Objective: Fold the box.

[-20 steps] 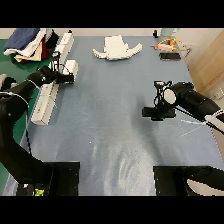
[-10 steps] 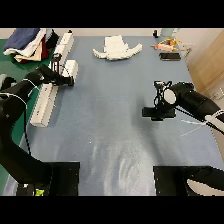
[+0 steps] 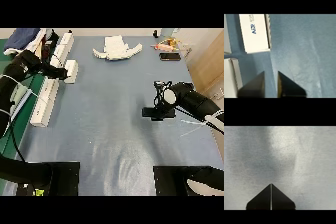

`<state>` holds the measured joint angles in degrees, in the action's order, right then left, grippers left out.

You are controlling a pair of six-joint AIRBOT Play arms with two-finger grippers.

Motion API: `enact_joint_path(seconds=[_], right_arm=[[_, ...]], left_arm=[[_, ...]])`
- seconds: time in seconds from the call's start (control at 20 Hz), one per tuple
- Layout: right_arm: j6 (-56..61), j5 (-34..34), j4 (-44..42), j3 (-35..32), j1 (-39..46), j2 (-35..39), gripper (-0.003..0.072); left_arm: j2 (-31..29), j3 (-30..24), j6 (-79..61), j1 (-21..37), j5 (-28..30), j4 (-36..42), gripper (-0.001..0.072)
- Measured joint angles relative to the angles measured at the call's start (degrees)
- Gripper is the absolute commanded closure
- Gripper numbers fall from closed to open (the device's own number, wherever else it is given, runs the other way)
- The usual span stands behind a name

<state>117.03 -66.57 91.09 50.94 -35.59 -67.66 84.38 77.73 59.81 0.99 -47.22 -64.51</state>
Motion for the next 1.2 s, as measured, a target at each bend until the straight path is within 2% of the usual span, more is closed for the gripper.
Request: enact_joint_path(seconds=[0.3, 0.5, 0.75, 0.9, 1.05, 1.2], right_arm=[[0.0, 0.0, 0.1, 0.0, 0.1, 0.0, 0.068], [0.0, 0.0, 0.1, 0.0, 0.0, 0.0, 0.068], [0.0, 0.0, 0.0, 0.0, 0.0, 0.0, 0.0679], [0.0, 0.0, 0.0, 0.0, 0.0, 0.0, 0.0679], [0.0, 0.0, 0.0, 0.0, 0.0, 0.0, 0.0679], [0.0, 0.0, 0.0, 0.0, 0.0, 0.0, 0.0679]], left_arm=[[-10.0, -0.7, 1.6, -1.6, -14.2, 2.0, 0.0697], [-17.2, -7.2, 4.3, -6.5, -17.7, 3.1, 0.0697], [-26.9, -22.6, 8.6, -15.4, -12.8, 3.2, 0.0697], [-31.1, -31.6, 11.5, -21.3, -7.3, 3.3, 0.0695], [-33.0, -37.0, 13.3, -25.9, -3.0, 3.2, 0.0694], [-33.7, -39.4, 14.4, -28.9, -1.5, 3.2, 0.0695]])
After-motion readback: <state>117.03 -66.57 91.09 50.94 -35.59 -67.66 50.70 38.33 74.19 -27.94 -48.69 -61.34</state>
